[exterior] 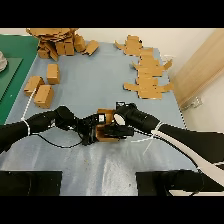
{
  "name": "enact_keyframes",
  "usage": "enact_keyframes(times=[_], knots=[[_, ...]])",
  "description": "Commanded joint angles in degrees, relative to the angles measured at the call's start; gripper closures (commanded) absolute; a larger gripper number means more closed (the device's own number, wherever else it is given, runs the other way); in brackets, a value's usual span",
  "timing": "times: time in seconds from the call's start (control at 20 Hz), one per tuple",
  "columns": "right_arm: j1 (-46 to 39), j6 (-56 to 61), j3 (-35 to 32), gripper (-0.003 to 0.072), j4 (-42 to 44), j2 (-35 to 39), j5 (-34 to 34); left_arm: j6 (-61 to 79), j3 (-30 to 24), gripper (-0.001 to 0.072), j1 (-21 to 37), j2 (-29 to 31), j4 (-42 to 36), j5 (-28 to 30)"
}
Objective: Fold the box.
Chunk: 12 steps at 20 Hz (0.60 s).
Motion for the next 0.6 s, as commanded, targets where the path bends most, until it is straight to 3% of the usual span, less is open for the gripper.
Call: enact_keyframes(times=[0.0,0.35,0.4,0.55], knots=[[-0.09,0.59,0.11,0.0362,-1.46,2.05,1.18,0.04,0.0,0.0317,0.0,0.04,0.07,0.04],[-0.09,3.32,0.11,0.0361,-7.37,7.91,7.82,0.04,0.0,0.0317,0.0,0.04,0.07,0.04],[-0.09,3.56,0.09,0.0308,-8.52,8.7,9.01,0.04,0.0,0.0317,0.0,0.04,0.07,0.04],[-0.02,4.81,0.09,0.0308,-12.48,13.16,8.98,0.02,0.0,0.0317,0.0,0.04,0.07,0.04]])
